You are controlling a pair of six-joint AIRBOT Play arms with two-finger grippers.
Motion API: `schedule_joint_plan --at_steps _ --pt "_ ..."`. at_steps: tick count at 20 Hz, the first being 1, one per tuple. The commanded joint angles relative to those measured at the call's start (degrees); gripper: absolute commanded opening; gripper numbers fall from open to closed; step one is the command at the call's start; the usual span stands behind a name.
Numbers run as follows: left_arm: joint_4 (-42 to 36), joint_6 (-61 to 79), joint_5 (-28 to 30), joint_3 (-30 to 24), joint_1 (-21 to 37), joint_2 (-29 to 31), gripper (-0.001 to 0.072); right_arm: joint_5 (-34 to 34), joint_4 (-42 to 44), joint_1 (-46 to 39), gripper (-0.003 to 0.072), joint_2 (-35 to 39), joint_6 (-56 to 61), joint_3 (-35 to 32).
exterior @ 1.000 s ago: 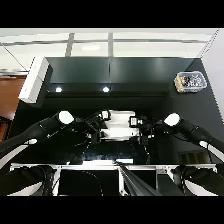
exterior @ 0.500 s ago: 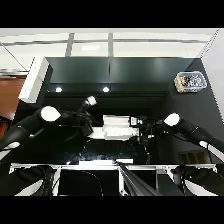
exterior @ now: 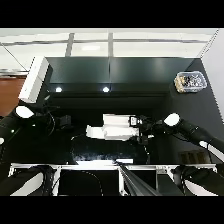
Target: Fold the box and place the chain.
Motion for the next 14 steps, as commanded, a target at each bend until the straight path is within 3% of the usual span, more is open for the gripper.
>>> schedule_joint_plan --at_steps 1,6,9,12,13,14 --pt "-12.8 5.4 -4.7 -2.0 -0.5 -6.2 0.0027 -0.1 0.0 0.0 0.0202 0.0 0.0 0.0" --pt "-17.6 8.7 -3.0 -0.4 -10.4 -12.6 0.0027 -0.1 0.0 0.0 0.0202 0.0 0.0 0.0" --pt "-20.1 13.1 -2.3 1.3 -12.9 -14.6 0.0027 0.0 0.0 0.0 0.0202 0.0 0.0 0.0" --pt "-22.2 19.5 -6.3 4.0 -12.9 -14.5 0.0032 0.0 0.0 0.0 0.0202 0.0 0.0 0.0" --pt "-22.1 20.4 -7.8 5.2 -12.8 -14.4 0.0103 -0.1 0.0 0.0 0.0202 0.0 0.0 0.0" --pt "-22.1 21.2 -9.8 6.4 -12.7 -14.4 0.0232 -0.1 0.0 0.0 0.0203 0.0 0.0 0.0"
